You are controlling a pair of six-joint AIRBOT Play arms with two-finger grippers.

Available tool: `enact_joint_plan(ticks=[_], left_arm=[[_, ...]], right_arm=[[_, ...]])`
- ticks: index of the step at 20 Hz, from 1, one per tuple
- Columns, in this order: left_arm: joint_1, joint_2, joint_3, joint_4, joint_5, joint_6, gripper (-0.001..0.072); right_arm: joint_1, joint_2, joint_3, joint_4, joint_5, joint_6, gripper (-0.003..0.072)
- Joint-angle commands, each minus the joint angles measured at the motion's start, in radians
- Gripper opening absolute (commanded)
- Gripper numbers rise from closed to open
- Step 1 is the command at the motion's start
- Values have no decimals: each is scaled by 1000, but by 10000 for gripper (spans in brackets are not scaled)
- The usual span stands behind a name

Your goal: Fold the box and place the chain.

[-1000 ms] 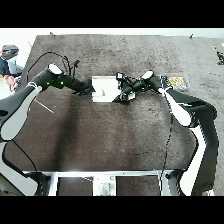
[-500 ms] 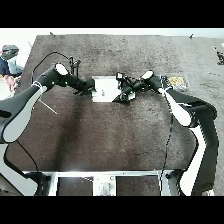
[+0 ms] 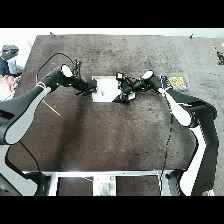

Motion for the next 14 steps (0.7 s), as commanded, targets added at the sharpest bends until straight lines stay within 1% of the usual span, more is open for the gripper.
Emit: enact_joint_plan(ticks=[1,3,7,8,10,14], left_arm=[[-24,-1,1,79,-11,-86,313],[-36,-2,12,140,-31,-127,313],[-86,-12,114,365,-134,-274,305],[-93,-25,142,391,-156,-282,305],[-103,-63,205,394,-206,-283,305],[-125,-125,304,427,-252,-324,305]], right_arm=[[1,-1,0,0,0,1,421],[1,-1,0,0,0,1,421],[1,-1,0,0,0,1,421],[1,-1,0,0,0,1,421],[1,-1,0,0,0,1,421],[1,-1,0,0,0,1,421]])
